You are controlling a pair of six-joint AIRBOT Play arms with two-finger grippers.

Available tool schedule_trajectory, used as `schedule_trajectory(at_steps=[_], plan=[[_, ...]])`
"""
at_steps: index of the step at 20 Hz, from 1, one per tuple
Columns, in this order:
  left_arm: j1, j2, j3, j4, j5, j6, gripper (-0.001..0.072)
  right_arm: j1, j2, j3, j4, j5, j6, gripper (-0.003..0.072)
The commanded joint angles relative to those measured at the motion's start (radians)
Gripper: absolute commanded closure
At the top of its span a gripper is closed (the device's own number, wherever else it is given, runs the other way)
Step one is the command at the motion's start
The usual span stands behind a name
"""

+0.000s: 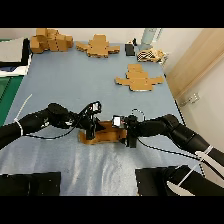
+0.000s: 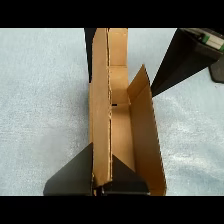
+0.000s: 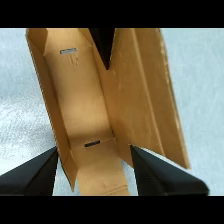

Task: Fold the box.

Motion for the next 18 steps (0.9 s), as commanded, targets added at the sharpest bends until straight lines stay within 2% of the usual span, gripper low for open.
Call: schedule_trajectory(at_steps=[1,8,13,18], plan=[[0.000,-0.001,0.000,0.001,-0.002,0.000,0.0696,0.000,0.000,0.000,0.000,-0.020,-0.007,-0.0028],[0.000,-0.001,0.000,0.001,-0.002,0.000,0.0696,0.000,0.042,-0.001,-0.009,-0.023,-0.007,-0.0028],[0.000,-0.001,0.000,0.001,-0.002,0.000,0.0695,0.000,0.015,-0.002,-0.019,0.023,-0.008,-0.0028],[0.000,-0.001,0.000,0.001,-0.002,0.000,0.0696,-0.004,-0.010,-0.002,-0.008,0.021,-0.038,-0.0027]])
